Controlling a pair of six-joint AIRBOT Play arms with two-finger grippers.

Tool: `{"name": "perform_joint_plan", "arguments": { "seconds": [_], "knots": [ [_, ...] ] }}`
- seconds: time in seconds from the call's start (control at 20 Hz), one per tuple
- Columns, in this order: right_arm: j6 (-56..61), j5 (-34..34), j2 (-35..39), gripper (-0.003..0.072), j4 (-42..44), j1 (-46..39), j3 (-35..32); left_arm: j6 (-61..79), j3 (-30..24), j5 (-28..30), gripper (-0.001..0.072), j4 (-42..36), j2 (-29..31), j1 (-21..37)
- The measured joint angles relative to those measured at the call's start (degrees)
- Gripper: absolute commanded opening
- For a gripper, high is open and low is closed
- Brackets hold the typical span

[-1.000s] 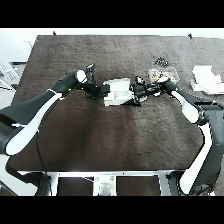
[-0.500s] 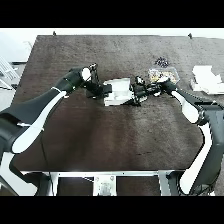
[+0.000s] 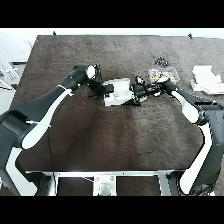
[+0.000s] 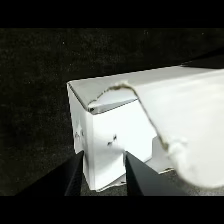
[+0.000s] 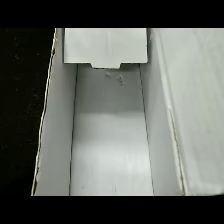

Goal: Fold the box and place the chain.

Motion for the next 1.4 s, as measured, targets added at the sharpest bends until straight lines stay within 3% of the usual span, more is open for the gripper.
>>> {"name": "perform_joint_plan", "arguments": {
  "seconds": [0.4,1.0,1.4],
  "knots": [
    [0.02,0.0,0.0,0.0626,0.02,0.0,0.0,-2.38,9.14,-7.41,0.0304,2.34,-5.29,-0.39],
    [0.0,0.0,0.0,0.0625,0.02,0.0,0.0,-4.07,15.61,-12.83,0.0304,5.35,-9.84,-1.29],
    [0.0,0.02,0.0,0.0626,0.0,0.0,0.0,-5.03,16.85,-14.05,0.0304,8.11,-10.8,-1.73]
  ]
}}
